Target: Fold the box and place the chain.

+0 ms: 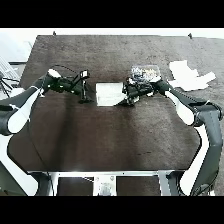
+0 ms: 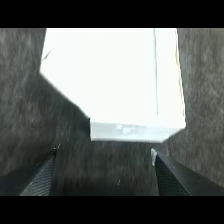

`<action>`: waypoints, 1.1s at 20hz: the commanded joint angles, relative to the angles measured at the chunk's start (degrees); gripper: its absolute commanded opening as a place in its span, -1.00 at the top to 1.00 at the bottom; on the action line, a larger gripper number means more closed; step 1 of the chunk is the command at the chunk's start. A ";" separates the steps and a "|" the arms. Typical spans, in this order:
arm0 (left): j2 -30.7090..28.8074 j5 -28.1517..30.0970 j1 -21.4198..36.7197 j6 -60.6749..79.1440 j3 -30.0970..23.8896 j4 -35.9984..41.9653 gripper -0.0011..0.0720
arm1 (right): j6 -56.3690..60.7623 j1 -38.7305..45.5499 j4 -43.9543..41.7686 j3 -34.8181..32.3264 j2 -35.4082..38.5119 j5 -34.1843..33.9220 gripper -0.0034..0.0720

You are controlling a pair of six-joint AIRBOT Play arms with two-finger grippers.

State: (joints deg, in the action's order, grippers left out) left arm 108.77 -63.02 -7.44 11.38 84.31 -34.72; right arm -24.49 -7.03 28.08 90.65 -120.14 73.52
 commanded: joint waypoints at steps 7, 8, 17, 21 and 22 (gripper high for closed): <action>2.01 -3.76 0.04 5.64 -0.48 4.74 -1.00 | 0.00 -0.02 -0.02 0.00 -0.02 0.02 -0.47; 2.01 -3.78 0.04 5.64 -0.48 4.72 -1.00 | 0.00 -0.02 -0.02 0.00 -0.02 0.02 -0.47; 2.01 -5.14 -0.02 6.69 -0.50 6.47 -1.00 | 0.00 -0.04 -0.02 0.00 -0.02 0.02 -0.47; 2.08 -5.33 -0.02 6.69 -0.50 6.27 -1.00 | 0.02 -0.02 -0.02 0.00 -0.02 0.02 -0.47; 2.27 -5.33 -0.02 6.69 -0.48 6.29 -1.00 | 0.00 -0.02 -0.02 0.00 -0.02 0.02 -0.47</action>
State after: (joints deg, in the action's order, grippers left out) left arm 110.80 -68.14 -7.51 17.89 83.83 -28.36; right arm -24.49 -7.01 28.08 90.65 -120.14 73.56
